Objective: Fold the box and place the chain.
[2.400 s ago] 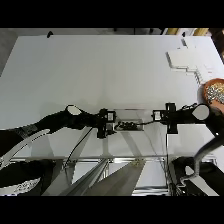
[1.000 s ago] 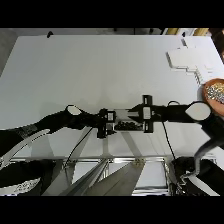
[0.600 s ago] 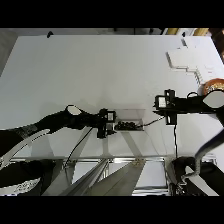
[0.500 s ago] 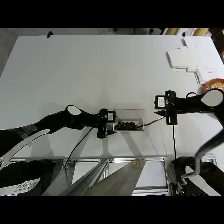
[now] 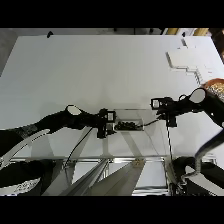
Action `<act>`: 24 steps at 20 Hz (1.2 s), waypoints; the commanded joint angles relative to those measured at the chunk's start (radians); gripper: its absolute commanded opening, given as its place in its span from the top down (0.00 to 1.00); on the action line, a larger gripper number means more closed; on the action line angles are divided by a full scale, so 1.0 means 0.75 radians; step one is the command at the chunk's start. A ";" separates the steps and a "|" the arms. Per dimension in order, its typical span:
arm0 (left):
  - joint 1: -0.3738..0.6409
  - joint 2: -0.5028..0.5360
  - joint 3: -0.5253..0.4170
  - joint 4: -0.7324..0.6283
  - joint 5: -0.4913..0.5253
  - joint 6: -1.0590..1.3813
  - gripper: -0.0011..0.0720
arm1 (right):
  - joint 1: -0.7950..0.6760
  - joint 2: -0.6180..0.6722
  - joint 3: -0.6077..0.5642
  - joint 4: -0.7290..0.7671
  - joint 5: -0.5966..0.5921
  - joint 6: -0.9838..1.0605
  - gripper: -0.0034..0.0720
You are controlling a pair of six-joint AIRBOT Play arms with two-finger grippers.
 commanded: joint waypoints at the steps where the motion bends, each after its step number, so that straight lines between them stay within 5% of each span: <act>1: 0.000 0.001 0.001 0.000 0.001 0.001 0.61 | -0.001 -0.042 -0.025 -0.037 -0.015 -0.002 0.75; 10: 0.000 0.001 0.001 0.000 0.000 0.001 0.61 | -0.001 -0.070 -0.083 -0.034 -0.167 -0.006 0.76; 12: 0.000 0.001 0.001 0.000 0.000 0.000 0.61 | -0.001 -0.072 -0.085 -0.035 -0.163 -0.006 0.91; 15: 0.000 0.001 0.001 0.000 0.000 0.001 0.61 | -0.001 -0.058 -0.090 -0.040 -0.116 -0.006 0.93; 24: 0.000 0.001 0.001 0.000 0.001 0.001 0.61 | 0.120 0.442 -0.090 0.328 0.032 0.003 0.93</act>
